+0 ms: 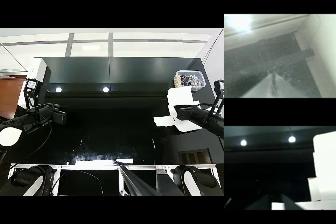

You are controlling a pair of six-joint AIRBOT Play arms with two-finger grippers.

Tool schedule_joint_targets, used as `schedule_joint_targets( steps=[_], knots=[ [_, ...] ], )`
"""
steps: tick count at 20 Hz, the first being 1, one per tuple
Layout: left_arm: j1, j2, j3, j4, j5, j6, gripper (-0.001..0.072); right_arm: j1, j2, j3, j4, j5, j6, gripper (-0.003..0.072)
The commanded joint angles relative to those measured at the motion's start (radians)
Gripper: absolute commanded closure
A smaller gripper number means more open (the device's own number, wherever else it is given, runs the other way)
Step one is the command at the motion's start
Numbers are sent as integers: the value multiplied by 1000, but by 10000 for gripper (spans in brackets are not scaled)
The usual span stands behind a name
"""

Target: Fold the box and place the chain.

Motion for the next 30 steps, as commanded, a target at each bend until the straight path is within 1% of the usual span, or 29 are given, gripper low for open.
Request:
schedule_joint_targets(
  steps=[1, 3, 4, 5, 6, 8, 10, 12, 13, 14, 16, 18, 19, 20, 24, 27, 30],
  knots=[
    [0, -3, 0, 1, -7, -14, -10, 1, 1, 0, 50, -3, 45, -18],
    [1, -3, 2, 5, -7, -14, -11, 1, 1, 0, 49, 48, 76, -17],
    [1, -3, 2, 5, -7, -14, -10, 0, 0, 2, 11, 41, 144, -16],
    [1, -3, 2, 5, -7, -14, -10, -10, -4, 18, -80, 8, 256, -15],
    [1, -3, 2, 5, -6, -14, -11, -41, -18, 53, -186, -23, 351, -14],
    [1, -3, 2, 5, -6, -14, -11, -149, -85, 164, -321, -55, 404, -14],
    [0, -3, 2, 5, -6, -14, -11, -297, -216, 307, -364, -48, 404, -13],
    [0, -3, 2, 5, -6, -14, -11, -442, -391, 457, -357, -3, 412, -13],
    [0, -3, 2, 10, -3, -13, -10, -498, -477, 524, -359, 50, 413, -13],
    [1, -3, 2, 12, 0, -13, -10, -550, -568, 588, -364, 130, 412, -13],
    [0, -3, 2, 12, 12, -10, -11, -628, -720, 669, -366, 284, 401, -14],
    [0, -3, 2, 12, 18, -10, -11, -678, -829, 708, -331, 376, 292, -14],
    [0, -3, 2, 12, 16, -10, -11, -698, -875, 729, -281, 417, 196, -15],
    [0, -3, 2, 12, 15, -10, -10, -716, -916, 750, -241, 439, 148, -15],
    [0, -3, 2, 11, 15, -10, -10, -758, -1075, 877, -117, 519, 20, -15],
    [0, -3, 2, 12, 15, -10, -10, -761, -1163, 949, -98, 531, -26, -15],
    [0, -3, 2, 11, 15, -10, -10, -761, -1242, 975, 18, 595, -87, -15]
  ],
)
